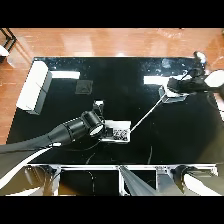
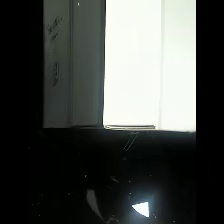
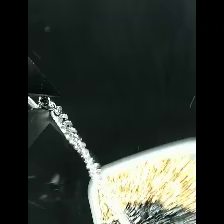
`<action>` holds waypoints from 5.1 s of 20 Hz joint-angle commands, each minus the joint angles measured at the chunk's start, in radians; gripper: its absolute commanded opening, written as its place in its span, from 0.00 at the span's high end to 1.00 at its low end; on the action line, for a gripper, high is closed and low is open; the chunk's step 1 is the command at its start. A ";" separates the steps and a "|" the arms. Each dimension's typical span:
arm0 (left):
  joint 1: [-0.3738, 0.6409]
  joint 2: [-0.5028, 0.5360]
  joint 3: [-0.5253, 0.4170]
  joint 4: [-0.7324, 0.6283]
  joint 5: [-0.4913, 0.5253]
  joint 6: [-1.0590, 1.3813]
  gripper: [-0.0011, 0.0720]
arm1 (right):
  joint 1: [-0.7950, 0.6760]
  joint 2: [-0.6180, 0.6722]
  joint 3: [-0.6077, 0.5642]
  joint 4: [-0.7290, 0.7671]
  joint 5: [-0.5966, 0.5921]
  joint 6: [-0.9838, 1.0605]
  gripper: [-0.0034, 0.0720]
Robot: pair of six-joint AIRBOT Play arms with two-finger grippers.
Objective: Fold the box and place the chain.
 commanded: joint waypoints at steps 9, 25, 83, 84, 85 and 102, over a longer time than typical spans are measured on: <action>-0.001 0.000 -0.001 0.000 -0.001 0.000 0.95 | 0.000 0.489 0.010 0.611 0.343 -0.236 0.93; -0.001 0.000 -0.001 0.001 0.002 0.000 0.95 | 0.558 0.417 -0.009 0.508 0.136 -0.090 0.93; 0.001 0.000 -0.001 0.008 0.006 0.000 0.95 | 0.626 0.117 -0.603 0.412 -0.292 -1.302 0.26; 0.001 0.000 -0.001 0.008 0.006 0.000 0.95 | 0.626 0.116 -0.603 0.395 -0.292 -1.302 0.26; 0.001 0.000 -0.001 0.008 0.006 0.000 0.95 | 0.626 0.114 -0.603 0.383 -0.292 -1.302 0.27; 0.001 0.000 -0.001 0.008 -0.002 0.000 0.95 | 0.608 0.093 -0.567 0.368 -0.261 -1.157 0.93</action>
